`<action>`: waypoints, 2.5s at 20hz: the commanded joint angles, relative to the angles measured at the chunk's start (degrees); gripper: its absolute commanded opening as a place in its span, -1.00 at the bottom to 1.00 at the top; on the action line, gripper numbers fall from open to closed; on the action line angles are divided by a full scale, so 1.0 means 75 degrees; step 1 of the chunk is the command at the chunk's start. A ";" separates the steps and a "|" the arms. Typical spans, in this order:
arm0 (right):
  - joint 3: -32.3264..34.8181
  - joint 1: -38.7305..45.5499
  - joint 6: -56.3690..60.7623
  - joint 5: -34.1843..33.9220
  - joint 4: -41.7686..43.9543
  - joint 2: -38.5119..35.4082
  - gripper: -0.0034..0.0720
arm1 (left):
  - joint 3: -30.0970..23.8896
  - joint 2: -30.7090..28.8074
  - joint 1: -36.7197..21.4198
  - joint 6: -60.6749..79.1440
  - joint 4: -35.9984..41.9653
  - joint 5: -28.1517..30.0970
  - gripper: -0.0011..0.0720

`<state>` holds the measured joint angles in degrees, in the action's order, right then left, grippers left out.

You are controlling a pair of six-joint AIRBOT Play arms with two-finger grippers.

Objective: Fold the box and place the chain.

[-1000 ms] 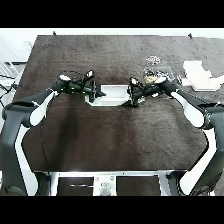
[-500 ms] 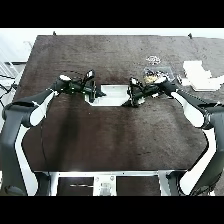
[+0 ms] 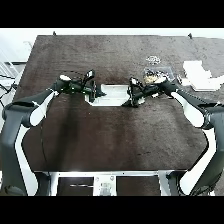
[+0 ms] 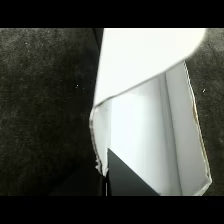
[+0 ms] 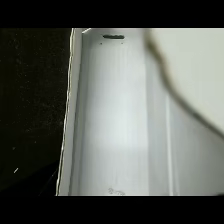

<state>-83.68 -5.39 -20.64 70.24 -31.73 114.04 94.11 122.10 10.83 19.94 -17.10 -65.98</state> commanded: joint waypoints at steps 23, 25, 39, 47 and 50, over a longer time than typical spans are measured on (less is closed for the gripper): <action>0.0000 0.0000 0.0000 0.0015 0.0015 0.0006 0.60 | 0.0131 -0.0650 -0.0793 0.0332 -0.0052 -0.1209 -0.06; 0.0000 0.0000 0.0000 0.0015 0.0017 0.0006 0.60 | 0.0134 -0.0731 -0.0903 0.0326 -0.0058 -0.1425 -0.06; 0.0003 0.0000 0.0000 0.0015 0.0020 0.0006 0.60 | 0.0472 -0.1664 -0.0924 -0.1463 -0.0029 -0.2323 -0.94; 0.0003 0.0000 -0.0003 0.0017 0.0020 0.0006 0.60 | -0.1102 -0.3777 -0.0254 -0.2060 -0.0064 -0.0163 -0.94; 0.0003 0.0000 0.0000 0.0017 0.0020 0.0006 0.60 | -0.2072 -0.4243 0.0187 -0.2060 -0.0070 0.0868 -0.94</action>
<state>-83.68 -5.41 -20.67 70.32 -31.57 114.06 84.53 94.06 9.61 5.15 -17.47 -68.03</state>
